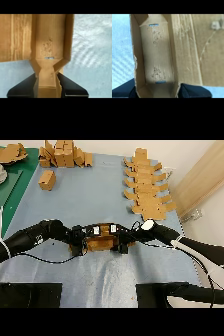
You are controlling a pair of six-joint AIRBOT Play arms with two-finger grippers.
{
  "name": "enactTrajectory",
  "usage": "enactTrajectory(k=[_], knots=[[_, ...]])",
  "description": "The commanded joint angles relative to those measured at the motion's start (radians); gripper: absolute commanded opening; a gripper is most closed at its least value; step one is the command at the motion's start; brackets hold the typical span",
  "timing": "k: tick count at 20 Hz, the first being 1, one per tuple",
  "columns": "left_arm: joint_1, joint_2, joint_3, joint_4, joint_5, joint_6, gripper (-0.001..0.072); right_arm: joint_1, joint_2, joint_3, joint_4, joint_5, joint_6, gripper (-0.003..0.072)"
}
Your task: Fold the box.
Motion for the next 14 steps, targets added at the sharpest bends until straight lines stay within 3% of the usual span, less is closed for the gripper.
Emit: enactTrajectory(k=[1, 8, 9, 10, 14], knots=[[-0.008, -0.001, 0.002, -0.007, -0.042, 0.001, 0.0286, 0.001, -0.001, 0.000, 0.000, 0.000, 0.000, 0.0582], [-0.081, -0.014, 0.002, -0.010, 0.088, 0.000, 0.0285, 0.000, -0.001, 0.000, 0.000, 0.000, 0.000, 0.0581], [-0.081, -0.015, 0.002, -0.014, 0.089, 0.000, 0.0232, 0.000, -0.001, 0.000, 0.000, 0.000, 0.000, 0.0581], [-0.081, -0.015, 0.002, -0.013, 0.090, 0.001, 0.0118, 0.000, -0.001, 0.000, 0.000, 0.000, 0.000, 0.0581], [-0.081, -0.015, 0.002, -0.013, 0.096, 0.001, 0.0098, 0.001, -0.001, 0.000, 0.000, 0.000, 0.000, 0.0581]])
